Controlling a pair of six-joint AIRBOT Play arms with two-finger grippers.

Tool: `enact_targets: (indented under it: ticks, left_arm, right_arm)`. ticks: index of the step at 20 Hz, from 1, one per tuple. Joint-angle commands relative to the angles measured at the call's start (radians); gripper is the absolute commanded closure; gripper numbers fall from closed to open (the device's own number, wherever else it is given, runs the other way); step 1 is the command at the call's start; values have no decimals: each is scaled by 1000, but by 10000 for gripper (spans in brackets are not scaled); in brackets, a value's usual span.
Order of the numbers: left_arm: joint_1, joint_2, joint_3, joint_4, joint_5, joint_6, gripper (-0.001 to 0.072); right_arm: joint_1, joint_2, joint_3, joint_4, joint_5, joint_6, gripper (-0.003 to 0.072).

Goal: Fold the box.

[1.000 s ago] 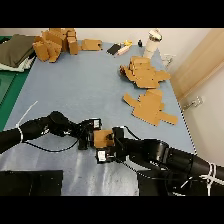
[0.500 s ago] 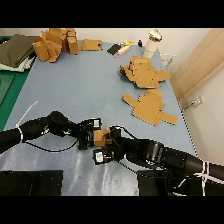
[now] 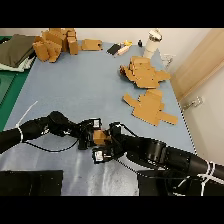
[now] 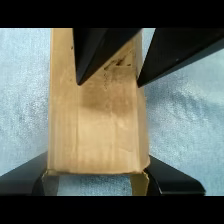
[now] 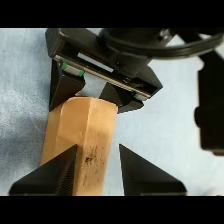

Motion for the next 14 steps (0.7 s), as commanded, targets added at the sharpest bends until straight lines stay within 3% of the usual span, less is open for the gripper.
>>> enact_targets:
  ticks: [1,5,9,11,14]
  left_arm:
    - [0,0,0,0,1,-1,257]
    - [0,0,0,0,2,-1,257]
    - [0,0,0,0,1,-1,257]
    - [0,0,0,0,1,-1,257]
    - [0,0,0,0,2,-1,257]
  right_arm:
    - [11,19,6,-11,-21,1,312]
    - [11,18,8,-123,-16,76,365]
    - [10,15,13,-219,-17,142,368]
    - [10,8,13,-214,-17,142,467]
    - [13,-9,13,-165,-11,141,467]
